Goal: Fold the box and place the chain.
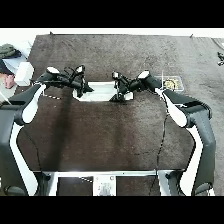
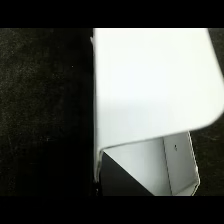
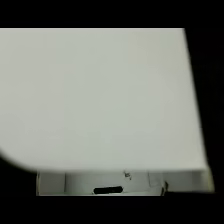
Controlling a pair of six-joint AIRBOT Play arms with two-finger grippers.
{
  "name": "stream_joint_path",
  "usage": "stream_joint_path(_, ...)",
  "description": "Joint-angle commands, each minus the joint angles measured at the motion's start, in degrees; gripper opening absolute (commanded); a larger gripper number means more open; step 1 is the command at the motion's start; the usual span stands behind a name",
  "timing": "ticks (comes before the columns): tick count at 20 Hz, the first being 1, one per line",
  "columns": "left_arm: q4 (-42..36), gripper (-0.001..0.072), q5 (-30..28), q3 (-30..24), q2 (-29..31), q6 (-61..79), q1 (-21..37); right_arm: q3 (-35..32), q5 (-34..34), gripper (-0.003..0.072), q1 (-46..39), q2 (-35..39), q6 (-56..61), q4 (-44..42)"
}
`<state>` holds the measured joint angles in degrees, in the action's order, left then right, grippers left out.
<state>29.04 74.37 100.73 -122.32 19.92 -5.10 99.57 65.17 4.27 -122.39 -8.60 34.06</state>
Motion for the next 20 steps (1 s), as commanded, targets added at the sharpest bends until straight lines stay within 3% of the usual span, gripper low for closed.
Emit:
stream_joint_path(1, 0.02, 0.0012, -0.02, 0.04, -0.04, 0.02, 0.02, 0.00, 0.50, 0.0522, 0.07, -0.13, -0.66, -0.24)
stream_joint_path(2, 0.02, 0.0012, -0.02, 0.04, -0.04, 0.02, 0.02, 0.00, 0.52, 0.0485, 0.07, -0.13, -0.70, -0.24)
stream_joint_path(4, 0.02, 0.0011, -0.02, 0.04, -0.04, 0.02, 0.02, 0.00, 0.48, 0.0494, 0.04, -0.13, -0.83, -0.46)
stream_joint_path(5, 0.02, 0.0012, -0.02, 0.04, -0.04, 0.00, 0.02, 0.00, 0.46, 0.0547, -0.02, -0.13, -0.81, -0.96)
stream_joint_path(13, 0.02, 0.0012, -0.02, 0.04, -0.04, 0.02, 0.02, 0.00, 0.44, 0.0526, -0.31, -0.13, -0.90, -1.70)
stream_joint_path(14, 0.02, 0.0012, -0.02, 0.04, -0.04, 0.00, 0.02, 0.00, 0.44, 0.0454, -0.31, -0.13, -1.09, -1.70)
stream_joint_path(16, 0.02, 0.0012, 0.00, 0.04, -0.04, 0.00, 0.02, 0.00, 0.42, 0.0424, -0.35, -0.13, -1.73, -1.70)
stream_joint_path(17, 0.02, 0.0012, 0.00, 0.04, -0.04, 0.00, 0.02, 0.00, 0.35, 0.0371, -0.35, -0.13, -1.73, -1.70)
stream_joint_path(20, 0.02, 0.0012, 0.00, 0.04, -0.04, 0.00, 0.02, 0.00, -0.31, 0.0372, -0.33, -0.15, -1.73, -1.70)
